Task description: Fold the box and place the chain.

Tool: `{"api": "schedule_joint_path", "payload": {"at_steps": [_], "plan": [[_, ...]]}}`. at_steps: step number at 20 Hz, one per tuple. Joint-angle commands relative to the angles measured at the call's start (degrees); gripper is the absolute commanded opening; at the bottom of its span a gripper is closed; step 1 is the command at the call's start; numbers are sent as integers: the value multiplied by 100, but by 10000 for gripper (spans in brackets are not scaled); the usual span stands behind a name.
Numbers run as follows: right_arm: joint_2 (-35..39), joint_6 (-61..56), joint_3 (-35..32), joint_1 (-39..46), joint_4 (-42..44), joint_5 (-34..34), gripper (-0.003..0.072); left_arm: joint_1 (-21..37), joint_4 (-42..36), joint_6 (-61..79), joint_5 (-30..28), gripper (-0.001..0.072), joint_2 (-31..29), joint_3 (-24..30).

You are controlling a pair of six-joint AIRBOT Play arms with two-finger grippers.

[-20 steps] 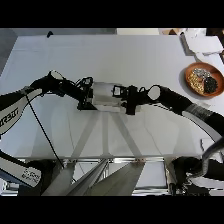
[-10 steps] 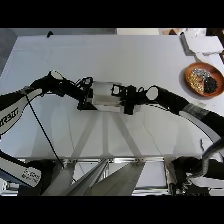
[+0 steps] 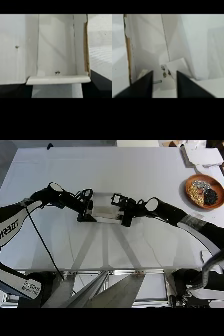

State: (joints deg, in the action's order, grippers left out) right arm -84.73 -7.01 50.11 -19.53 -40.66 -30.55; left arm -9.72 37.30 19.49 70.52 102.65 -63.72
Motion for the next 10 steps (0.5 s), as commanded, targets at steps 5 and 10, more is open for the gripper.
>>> {"api": "schedule_joint_path", "payload": {"at_steps": [5, 10], "plan": [[968, -1152, 0, -4, -1416, -426, 13, -2, 0, -4, 0, 274, 2, 2], [2439, -4059, -2, 197, -3545, -1217, 13, -2, 0, -4, -2, 274, 2, 2]]}}
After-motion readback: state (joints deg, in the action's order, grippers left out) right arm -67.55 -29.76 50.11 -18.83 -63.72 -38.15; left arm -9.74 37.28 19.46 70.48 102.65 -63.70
